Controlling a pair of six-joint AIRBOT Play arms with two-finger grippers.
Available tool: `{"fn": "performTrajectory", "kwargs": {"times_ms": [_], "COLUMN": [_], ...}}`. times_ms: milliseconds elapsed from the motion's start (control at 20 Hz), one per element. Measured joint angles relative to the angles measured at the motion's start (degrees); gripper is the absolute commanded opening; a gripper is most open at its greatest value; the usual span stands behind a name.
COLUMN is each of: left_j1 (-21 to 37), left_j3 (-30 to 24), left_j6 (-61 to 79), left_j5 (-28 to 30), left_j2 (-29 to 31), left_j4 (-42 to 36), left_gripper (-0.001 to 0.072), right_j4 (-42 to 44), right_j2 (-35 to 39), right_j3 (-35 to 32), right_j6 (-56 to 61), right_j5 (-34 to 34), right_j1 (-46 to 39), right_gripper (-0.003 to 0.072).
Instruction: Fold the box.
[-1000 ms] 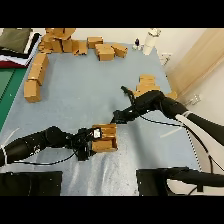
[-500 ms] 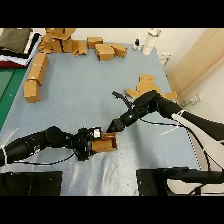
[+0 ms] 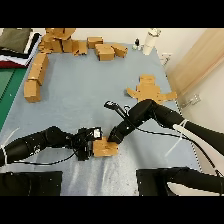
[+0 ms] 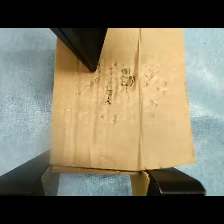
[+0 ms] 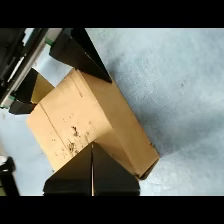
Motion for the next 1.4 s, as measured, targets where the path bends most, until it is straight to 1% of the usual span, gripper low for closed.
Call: {"fn": "performTrajectory", "kwargs": {"times_ms": [150, 350, 400, 450, 500, 650, 750, 800, 950, 1000, 1050, 1100, 1250, 1400], "left_j1": [0.00, 0.00, 0.00, 0.00, 0.00, 0.00, 0.00, 0.00, 0.00, 0.00, -0.02, -0.02, -0.02, -0.02], "left_j3": [0.00, 0.00, 0.00, 0.00, 0.00, 0.02, 0.02, 0.02, 0.00, 0.02, 0.00, 0.00, 0.02, 0.00], "left_j6": [-0.11, 0.00, 0.02, 0.02, 0.02, 0.02, 0.02, 0.02, 0.04, 0.02, 0.04, 0.04, 0.04, 0.04], "left_j5": [0.33, 0.17, 0.11, 0.07, 0.04, 0.00, 0.00, 0.00, 0.00, -0.02, -0.02, -0.09, -0.04, -0.04], "left_j2": [0.00, 0.00, 0.00, 0.00, 0.00, 0.00, 0.00, 0.00, 0.00, -0.02, 0.00, 0.00, 0.00, 0.00], "left_j4": [0.00, 0.00, 0.00, 0.00, 0.00, 0.02, 0.00, 0.02, 0.02, 0.00, 0.02, 0.02, 0.02, 0.02], "left_gripper": [0.0370, 0.0370, 0.0370, 0.0370, 0.0370, 0.0370, 0.0370, 0.0370, 0.0370, 0.0370, 0.0370, 0.0370, 0.0370, 0.0370], "right_j4": [-2.58, -3.61, -3.82, -4.02, -4.13, -4.44, -4.63, -5.18, -9.38, -11.06, -13.46, -15.10, -18.88, -20.50], "right_j2": [4.11, 10.60, 11.89, 12.72, 13.18, 13.57, 13.55, 13.42, 12.72, 12.57, 12.46, 12.39, 12.22, 12.22], "right_j3": [-0.24, -0.48, -0.48, -0.55, -0.57, -0.57, -0.57, -0.57, -0.61, -0.66, -0.83, -1.03, -2.36, -4.13], "right_j6": [-0.04, -2.14, -3.34, -4.61, -5.64, -7.63, -9.03, -9.55, -11.52, -12.17, -12.70, -13.16, -13.97, -14.43], "right_j5": [3.54, 4.35, 4.76, 4.87, 5.11, 6.29, 6.62, 6.67, 7.52, 7.96, 8.63, 9.33, 12.48, 15.17], "right_j1": [0.96, 1.55, 1.55, 1.60, 1.73, 2.73, 4.35, 5.31, 8.96, 10.25, 11.61, 12.81, 15.78, 18.12], "right_gripper": [0.0002, 0.0011, 0.0080, 0.0242, 0.0369, 0.0461, 0.0464, 0.0485, 0.0493, 0.0509, 0.0576, 0.0595, 0.0595, 0.0596]}}
